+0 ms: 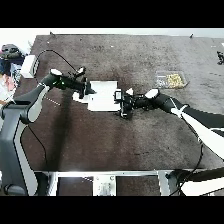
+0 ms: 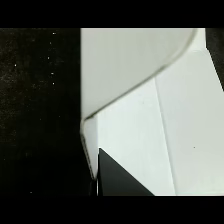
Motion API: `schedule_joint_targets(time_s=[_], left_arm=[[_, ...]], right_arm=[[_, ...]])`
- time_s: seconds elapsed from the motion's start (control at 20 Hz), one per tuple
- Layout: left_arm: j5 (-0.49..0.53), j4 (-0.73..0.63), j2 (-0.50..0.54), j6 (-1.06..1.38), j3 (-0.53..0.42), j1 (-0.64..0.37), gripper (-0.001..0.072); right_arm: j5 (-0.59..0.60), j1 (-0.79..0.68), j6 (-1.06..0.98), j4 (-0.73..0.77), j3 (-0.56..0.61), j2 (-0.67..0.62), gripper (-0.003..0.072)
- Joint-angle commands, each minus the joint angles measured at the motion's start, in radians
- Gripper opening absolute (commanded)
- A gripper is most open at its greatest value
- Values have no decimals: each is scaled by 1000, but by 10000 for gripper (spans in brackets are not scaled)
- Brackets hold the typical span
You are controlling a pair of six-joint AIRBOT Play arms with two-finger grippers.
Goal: Fold the box and place the chain.
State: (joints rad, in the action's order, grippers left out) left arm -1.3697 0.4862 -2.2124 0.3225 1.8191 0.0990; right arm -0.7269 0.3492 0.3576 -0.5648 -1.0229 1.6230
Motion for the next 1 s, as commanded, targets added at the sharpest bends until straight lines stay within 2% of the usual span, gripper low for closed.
schedule_joint_targets(time_s=[0.0,0.1,0.4,0.7,0.95], left_arm=[[1,0,0,0,0,-1,12],[1,0,0,0,0,-1,12],[1,0,0,0,0,-1,12],[1,0,0,0,0,-1,12],[1,0,0,0,0,-1,12]], right_arm=[[63,18,-50,-37,-8,13,642],[114,18,-68,-37,-8,14,603],[166,19,-68,-33,-8,12,604],[167,-2,-123,-34,-8,-71,605],[167,-19,-119,-34,-64,-70,603]])
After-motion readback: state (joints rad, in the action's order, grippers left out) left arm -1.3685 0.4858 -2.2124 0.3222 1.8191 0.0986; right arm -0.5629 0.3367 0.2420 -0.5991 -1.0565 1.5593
